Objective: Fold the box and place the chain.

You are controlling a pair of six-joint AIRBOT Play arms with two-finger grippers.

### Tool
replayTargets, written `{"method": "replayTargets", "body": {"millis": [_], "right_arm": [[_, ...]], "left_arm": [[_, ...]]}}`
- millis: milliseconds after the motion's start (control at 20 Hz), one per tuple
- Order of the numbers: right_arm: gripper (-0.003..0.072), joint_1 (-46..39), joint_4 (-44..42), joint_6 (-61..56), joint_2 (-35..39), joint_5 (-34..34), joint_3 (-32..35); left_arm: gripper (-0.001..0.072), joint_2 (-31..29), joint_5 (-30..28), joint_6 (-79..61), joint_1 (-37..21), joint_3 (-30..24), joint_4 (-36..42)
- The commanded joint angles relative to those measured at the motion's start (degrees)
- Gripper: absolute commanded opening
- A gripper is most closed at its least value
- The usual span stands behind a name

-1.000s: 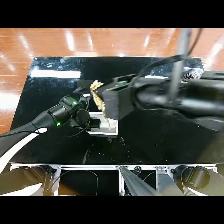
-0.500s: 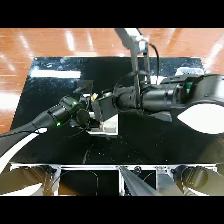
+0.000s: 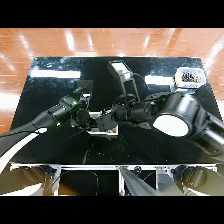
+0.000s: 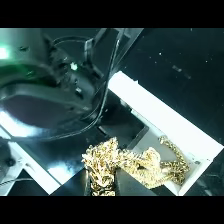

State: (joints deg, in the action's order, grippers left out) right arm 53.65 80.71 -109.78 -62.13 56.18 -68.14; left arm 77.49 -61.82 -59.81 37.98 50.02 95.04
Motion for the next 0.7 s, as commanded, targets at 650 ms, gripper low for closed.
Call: {"method": "replayTargets", "body": {"millis": [650], "right_arm": [[0.0200, -0.1, 0.4, -0.2, -5.1, -2.0, 1.0]], "left_arm": [[0.0025, 0.0, -0.1, 0.0, 0.0, 0.0, 0.0]]}}
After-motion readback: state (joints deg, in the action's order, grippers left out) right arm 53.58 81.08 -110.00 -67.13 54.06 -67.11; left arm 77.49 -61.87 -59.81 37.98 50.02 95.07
